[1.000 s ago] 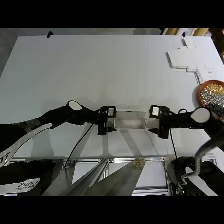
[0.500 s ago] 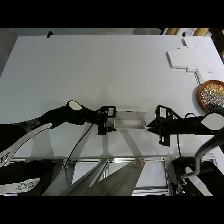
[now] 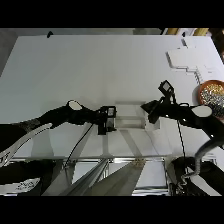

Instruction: Fold the box and place the chain.

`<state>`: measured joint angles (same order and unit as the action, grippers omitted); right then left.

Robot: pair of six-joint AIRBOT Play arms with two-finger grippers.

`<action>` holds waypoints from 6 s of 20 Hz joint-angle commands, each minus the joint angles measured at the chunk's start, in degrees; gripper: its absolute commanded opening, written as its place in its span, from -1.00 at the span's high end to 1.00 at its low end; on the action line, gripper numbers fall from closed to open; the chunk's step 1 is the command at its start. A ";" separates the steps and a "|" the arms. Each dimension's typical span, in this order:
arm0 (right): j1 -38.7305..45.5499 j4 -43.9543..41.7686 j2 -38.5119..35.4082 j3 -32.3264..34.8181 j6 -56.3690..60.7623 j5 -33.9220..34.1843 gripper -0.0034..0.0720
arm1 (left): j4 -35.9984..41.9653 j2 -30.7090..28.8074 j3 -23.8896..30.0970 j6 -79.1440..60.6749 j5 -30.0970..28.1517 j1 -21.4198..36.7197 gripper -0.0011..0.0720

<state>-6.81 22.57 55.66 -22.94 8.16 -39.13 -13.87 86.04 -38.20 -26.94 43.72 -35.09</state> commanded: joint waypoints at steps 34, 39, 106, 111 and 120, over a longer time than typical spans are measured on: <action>-5.75 31.15 -0.87 -1.01 -18.34 -12.09 0.46 | -0.04 -0.02 0.02 -0.02 0.24 -0.02 0.56; -5.75 21.77 2.36 -1.01 -22.27 -8.35 0.46 | -0.04 -0.02 0.02 -0.02 0.22 -0.02 0.56; 3.87 17.77 -7.10 3.04 49.07 -15.61 0.00 | -0.04 -0.02 0.02 -0.02 0.22 -0.02 0.56; -4.74 21.94 -6.99 0.26 56.19 -12.39 0.00 | -0.04 -0.02 0.02 -0.02 0.22 -0.02 0.56; -18.18 45.51 3.10 -10.32 87.25 -12.68 -0.30 | -0.04 -0.02 0.02 -0.02 0.22 -0.02 0.56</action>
<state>-21.39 61.93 55.72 -30.76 85.89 -51.88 -13.91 86.02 -38.17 -26.94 43.97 -35.11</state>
